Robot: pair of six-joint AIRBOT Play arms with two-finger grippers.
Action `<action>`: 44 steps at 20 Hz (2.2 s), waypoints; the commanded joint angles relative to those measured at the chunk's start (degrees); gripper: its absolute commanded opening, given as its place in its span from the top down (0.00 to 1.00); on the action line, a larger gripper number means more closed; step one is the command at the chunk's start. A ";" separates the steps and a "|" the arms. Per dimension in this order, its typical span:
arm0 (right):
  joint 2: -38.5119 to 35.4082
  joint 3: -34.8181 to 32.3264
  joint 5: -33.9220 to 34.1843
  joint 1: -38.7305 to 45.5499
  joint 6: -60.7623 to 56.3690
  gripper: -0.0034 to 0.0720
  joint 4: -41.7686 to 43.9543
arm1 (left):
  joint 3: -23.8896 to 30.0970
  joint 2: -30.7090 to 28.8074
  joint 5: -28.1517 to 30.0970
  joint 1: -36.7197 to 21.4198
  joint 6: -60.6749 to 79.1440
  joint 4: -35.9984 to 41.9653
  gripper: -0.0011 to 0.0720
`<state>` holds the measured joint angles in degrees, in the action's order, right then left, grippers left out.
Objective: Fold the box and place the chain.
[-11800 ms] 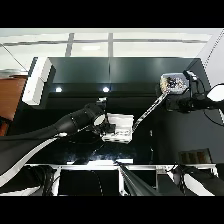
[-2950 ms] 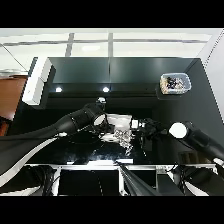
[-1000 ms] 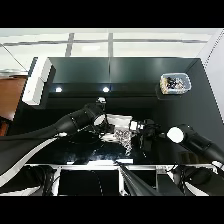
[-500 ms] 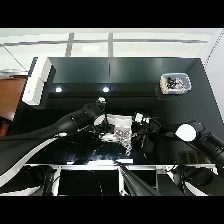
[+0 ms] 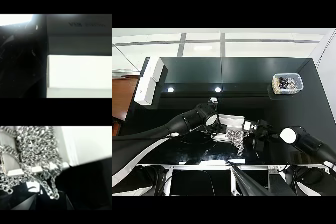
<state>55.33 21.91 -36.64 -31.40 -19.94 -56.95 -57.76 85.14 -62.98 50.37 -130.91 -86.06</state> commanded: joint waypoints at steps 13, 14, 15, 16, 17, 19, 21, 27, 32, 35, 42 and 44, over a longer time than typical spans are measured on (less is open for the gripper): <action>4.79 -0.09 1.90 -0.13 7.28 0.86 4.50 | -0.02 0.02 -0.17 0.04 0.00 0.00 0.94; 4.61 0.20 1.73 -0.11 5.60 0.86 3.74 | -0.02 0.02 -0.15 0.04 0.00 0.00 0.94; 4.22 0.50 1.53 -0.09 3.37 0.86 2.32 | -0.02 0.02 -0.17 0.04 0.00 0.00 0.94; 3.74 1.01 0.59 0.00 0.72 0.86 0.44 | -0.02 0.02 -0.17 0.02 0.00 0.00 0.94; 3.19 1.64 -1.29 0.15 -0.85 0.86 -0.81 | -0.02 0.02 -0.17 0.04 0.00 0.00 0.94; 2.05 2.93 -5.95 0.70 -1.05 0.86 -1.64 | -0.02 0.02 -0.17 0.02 0.00 0.00 0.94; 0.52 3.96 -8.61 0.85 -2.40 0.86 -2.12 | -0.02 0.02 -0.17 0.02 0.00 0.00 0.94; -5.49 8.98 -16.11 1.05 -8.26 0.86 -3.30 | -0.02 0.02 -0.13 0.02 0.00 0.00 0.94; -7.21 14.49 -20.20 1.03 -11.34 0.86 0.52 | -0.02 0.02 -0.15 0.04 0.00 0.02 0.94; -7.21 16.17 -17.66 1.03 -11.15 0.86 10.58 | -0.02 0.02 -0.15 0.04 0.00 0.00 0.94; -6.01 15.74 -15.96 1.18 -15.82 0.34 4.57 | -0.02 0.02 -0.17 0.04 0.00 0.00 0.94; -6.01 15.74 -17.86 2.29 -17.97 0.29 -3.26 | -0.02 0.02 -0.17 0.04 0.00 0.00 0.94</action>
<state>49.17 37.60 -53.15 -29.93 -34.54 -51.55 -57.76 85.14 -63.16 50.37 -130.91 -86.04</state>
